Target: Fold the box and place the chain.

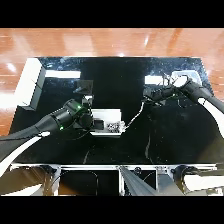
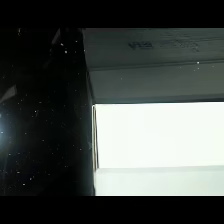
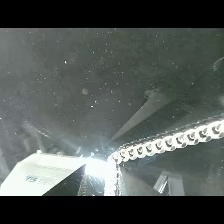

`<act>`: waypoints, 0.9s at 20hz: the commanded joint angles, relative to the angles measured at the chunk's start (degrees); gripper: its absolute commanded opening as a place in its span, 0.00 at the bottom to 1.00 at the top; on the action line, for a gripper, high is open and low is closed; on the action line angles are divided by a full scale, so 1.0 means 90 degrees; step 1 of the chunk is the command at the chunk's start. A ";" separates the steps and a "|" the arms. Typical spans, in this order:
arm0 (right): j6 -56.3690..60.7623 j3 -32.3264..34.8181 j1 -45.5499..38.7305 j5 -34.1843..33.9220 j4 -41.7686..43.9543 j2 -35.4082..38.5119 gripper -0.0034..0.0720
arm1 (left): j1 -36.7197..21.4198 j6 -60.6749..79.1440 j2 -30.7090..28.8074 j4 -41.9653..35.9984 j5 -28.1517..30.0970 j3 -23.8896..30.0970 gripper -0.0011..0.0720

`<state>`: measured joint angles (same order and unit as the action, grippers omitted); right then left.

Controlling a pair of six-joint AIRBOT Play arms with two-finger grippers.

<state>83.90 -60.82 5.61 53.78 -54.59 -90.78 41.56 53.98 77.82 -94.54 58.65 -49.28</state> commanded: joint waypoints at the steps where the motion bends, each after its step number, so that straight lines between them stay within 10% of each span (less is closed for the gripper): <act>1: 0.0005 -0.0005 0.0024 -0.0022 -0.0100 -0.0017 0.37 | -0.0002 0.0002 0.0000 -0.0005 -0.0041 -0.0002 0.05; 15: 0.0852 -0.0471 0.0794 -0.0046 -0.1630 -0.0017 0.37 | -0.0002 0.0000 0.0000 -0.0005 -0.0041 -0.0002 0.05; 18: 0.0746 -0.0471 0.0794 0.0002 -0.1632 -0.0017 0.09 | 0.0000 0.0000 0.0000 -0.0005 -0.0041 -0.0002 0.05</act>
